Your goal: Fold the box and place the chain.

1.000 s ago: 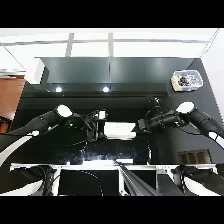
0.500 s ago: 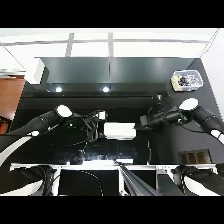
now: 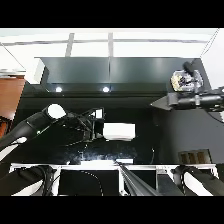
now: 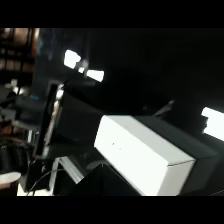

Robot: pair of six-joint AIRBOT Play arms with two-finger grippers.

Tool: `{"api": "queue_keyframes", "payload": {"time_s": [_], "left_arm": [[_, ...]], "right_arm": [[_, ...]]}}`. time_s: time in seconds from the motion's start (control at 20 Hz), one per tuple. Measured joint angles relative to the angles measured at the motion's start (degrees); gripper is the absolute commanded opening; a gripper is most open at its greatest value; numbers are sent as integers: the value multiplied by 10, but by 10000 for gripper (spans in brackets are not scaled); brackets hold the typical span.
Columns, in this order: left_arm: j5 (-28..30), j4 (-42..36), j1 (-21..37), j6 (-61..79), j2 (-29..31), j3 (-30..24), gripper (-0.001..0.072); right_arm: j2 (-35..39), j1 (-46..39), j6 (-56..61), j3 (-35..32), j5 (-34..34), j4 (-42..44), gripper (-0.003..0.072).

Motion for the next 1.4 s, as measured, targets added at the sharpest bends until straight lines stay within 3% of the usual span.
{"api": "queue_keyframes", "payload": {"time_s": [0.3,0.6,0.9,1.4], "left_arm": [[21,23,-51,-58,15,32,712],[66,15,-118,-115,-57,101,712],[68,14,-133,-151,-105,142,713],[46,19,-135,-170,-123,149,713]], "right_arm": [[20,-105,3,9,18,-23,9],[23,-129,-3,10,21,-35,9],[23,-132,-4,10,21,-40,9],[23,-132,-8,10,20,-43,9]]}}
